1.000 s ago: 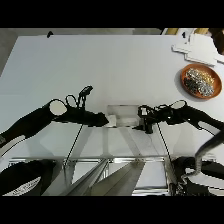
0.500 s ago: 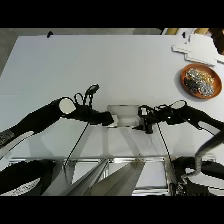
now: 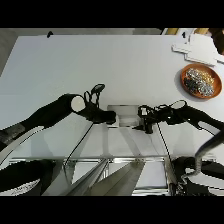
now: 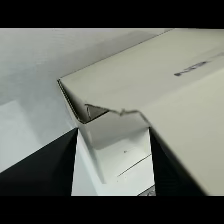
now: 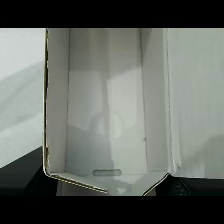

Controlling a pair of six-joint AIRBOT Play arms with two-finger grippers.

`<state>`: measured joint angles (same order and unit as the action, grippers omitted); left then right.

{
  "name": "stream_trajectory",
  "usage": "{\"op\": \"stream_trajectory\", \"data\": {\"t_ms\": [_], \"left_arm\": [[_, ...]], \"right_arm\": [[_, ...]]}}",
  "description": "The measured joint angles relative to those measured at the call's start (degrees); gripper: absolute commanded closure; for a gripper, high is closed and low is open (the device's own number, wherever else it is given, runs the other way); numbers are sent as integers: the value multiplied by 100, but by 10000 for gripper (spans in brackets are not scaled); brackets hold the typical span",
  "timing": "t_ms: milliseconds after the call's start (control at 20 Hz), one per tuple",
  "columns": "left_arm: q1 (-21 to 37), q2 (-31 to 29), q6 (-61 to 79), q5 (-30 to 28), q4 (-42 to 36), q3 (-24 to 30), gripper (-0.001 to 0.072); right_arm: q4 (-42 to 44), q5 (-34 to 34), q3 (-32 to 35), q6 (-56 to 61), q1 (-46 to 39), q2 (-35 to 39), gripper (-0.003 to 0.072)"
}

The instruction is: Fold the box and place the chain.

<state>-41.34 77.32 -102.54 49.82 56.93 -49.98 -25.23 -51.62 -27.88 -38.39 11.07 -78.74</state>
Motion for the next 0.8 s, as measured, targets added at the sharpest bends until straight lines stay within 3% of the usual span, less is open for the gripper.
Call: {"op": "stream_trajectory", "data": {"t_ms": [250, 350, 800], "left_arm": [[-271, 437, -750, 472, 531, -560, 280], [-326, 581, -1082, 686, 752, -754, 324], [-544, 1320, -2328, 1895, 1956, -1646, 330]], "right_arm": [[0, -4, 0, 0, 0, 2, 278], [0, -4, 0, 0, 0, 2, 278], [0, 0, 0, -2, 0, 2, 278]]}}
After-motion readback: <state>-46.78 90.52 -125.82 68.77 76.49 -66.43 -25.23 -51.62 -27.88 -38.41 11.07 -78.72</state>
